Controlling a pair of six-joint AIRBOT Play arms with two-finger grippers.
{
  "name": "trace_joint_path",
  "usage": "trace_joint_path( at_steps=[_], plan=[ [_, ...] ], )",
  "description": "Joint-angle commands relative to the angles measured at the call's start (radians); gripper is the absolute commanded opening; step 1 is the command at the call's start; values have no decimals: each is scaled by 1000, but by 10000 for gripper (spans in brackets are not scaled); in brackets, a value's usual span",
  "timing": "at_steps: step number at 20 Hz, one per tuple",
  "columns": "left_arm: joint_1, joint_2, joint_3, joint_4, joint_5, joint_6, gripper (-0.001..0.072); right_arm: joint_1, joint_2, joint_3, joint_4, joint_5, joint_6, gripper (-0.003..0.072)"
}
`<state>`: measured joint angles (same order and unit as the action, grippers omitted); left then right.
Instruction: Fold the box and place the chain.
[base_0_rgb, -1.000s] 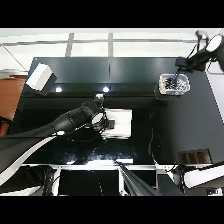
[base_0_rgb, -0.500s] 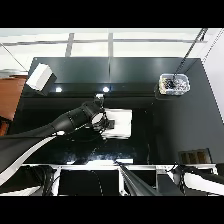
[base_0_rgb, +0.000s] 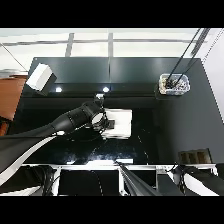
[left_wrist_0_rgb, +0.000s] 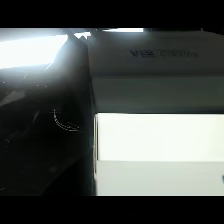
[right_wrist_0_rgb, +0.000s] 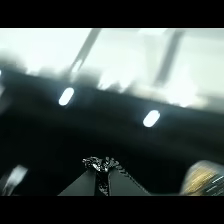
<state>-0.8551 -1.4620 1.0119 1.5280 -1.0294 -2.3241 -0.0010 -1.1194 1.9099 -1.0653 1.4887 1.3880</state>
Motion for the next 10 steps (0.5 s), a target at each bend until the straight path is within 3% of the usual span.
trace_joint_path(
  at_steps=[1,6,10],
  plan=[
    [0,-1,0,0,0,5,30,150,39,-155,48,150,-70,30],
    [0,-1,0,0,0,5,30,375,38,-409,132,152,-125,29],
    [0,-1,0,0,0,6,30,445,36,-598,132,-1,-132,30]
  ],
)
